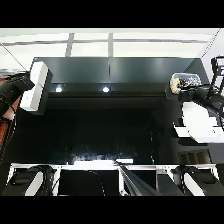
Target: Fold the box and place the chain.
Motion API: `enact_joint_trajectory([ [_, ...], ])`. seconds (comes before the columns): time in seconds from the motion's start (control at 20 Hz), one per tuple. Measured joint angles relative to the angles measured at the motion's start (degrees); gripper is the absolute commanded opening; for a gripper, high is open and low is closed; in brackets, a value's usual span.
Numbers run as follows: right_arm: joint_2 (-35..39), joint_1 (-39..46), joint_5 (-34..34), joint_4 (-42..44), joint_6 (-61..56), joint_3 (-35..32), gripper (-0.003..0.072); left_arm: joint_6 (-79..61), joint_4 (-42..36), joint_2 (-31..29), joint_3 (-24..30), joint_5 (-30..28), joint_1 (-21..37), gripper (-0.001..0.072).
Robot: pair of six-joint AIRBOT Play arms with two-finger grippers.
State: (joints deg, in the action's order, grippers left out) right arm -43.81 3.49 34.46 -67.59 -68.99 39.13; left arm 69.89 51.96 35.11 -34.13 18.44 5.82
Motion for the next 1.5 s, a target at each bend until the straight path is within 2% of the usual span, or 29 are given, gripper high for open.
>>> enact_joint_trajectory([
  [1.05, -0.1, 0.0, -1.2, 0.1, 0.0, 0.0, 0.0013, 0.0, -0.2, 0.0, 0.0, -0.3, 0.0, 0.0033],
  [1.3, -2.6, 0.8, -8.8, -0.2, 0.0, 0.0, 0.0013, 0.0, -0.4, 0.1, 0.0, -0.9, 0.1, 0.0033],
  [1.5, -6.0, 5.0, -15.7, -0.1, -0.8, 0.6, 0.0014, 0.7, -0.5, 0.1, 0.0, -1.6, 0.1, 0.0033],
])
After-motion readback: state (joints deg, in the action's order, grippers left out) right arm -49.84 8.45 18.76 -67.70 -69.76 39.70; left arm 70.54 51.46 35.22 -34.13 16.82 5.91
